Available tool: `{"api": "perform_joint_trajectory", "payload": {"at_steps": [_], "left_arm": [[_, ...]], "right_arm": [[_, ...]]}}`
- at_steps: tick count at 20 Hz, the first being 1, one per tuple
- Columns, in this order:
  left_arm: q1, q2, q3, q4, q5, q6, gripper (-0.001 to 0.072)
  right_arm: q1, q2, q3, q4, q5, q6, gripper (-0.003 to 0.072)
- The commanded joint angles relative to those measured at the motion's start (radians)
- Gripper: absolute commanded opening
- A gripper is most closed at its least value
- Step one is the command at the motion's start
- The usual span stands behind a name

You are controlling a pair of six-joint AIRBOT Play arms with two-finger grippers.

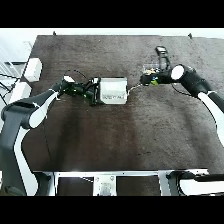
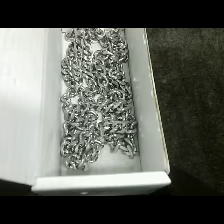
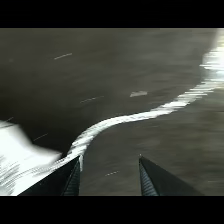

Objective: Fold the box and place the chain.

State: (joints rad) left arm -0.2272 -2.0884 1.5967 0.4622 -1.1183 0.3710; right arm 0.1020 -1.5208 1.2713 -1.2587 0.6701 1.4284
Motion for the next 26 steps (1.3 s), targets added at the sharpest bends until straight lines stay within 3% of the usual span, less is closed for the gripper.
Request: {"api": "perform_joint_trajectory", "payload": {"at_steps": [1, 9, 12, 13, 14, 15, 18, 23, 26], "left_arm": [[-0.001, 0.000, 0.000, 0.000, 0.000, 0.000, 0.0419], [-0.001, 0.000, 0.000, 0.000, 0.000, 0.000, 0.0419], [-0.001, 0.000, 0.000, 0.000, 0.000, 0.000, 0.0419], [-0.001, 0.000, 0.000, 0.000, 0.000, 0.000, 0.0418], [-0.001, 0.000, 0.000, 0.000, 0.000, 0.000, 0.0419], [-0.001, 0.000, 0.000, 0.000, 0.000, 0.000, 0.0419], [-0.001, 0.000, 0.000, 0.000, 0.000, 0.000, 0.0419], [-0.001, 0.000, 0.000, 0.000, 0.000, 0.000, 0.0419], [-0.001, 0.000, 0.000, 0.000, 0.000, 0.000, 0.0419]], "right_arm": [[-0.100, -0.081, -0.007, 0.103, -0.116, -0.002, 0.0419], [-0.091, -0.363, 0.197, 0.264, -0.137, -0.079, 0.0390], [-0.085, -0.381, 0.220, 0.261, -0.147, -0.085, 0.0215], [-0.085, -0.381, 0.222, 0.261, -0.147, -0.117, 0.0082], [-0.085, -0.378, 0.224, 0.261, -0.146, -0.130, 0.0019], [-0.085, -0.370, 0.225, 0.261, -0.143, -0.129, 0.0018], [-0.084, -0.286, 0.225, 0.261, -0.078, -0.132, 0.0017], [-0.058, -0.008, 0.225, 0.249, 0.097, -0.190, 0.0017], [-0.005, 0.152, 0.225, 0.166, 0.118, -0.192, 0.0017]]}}
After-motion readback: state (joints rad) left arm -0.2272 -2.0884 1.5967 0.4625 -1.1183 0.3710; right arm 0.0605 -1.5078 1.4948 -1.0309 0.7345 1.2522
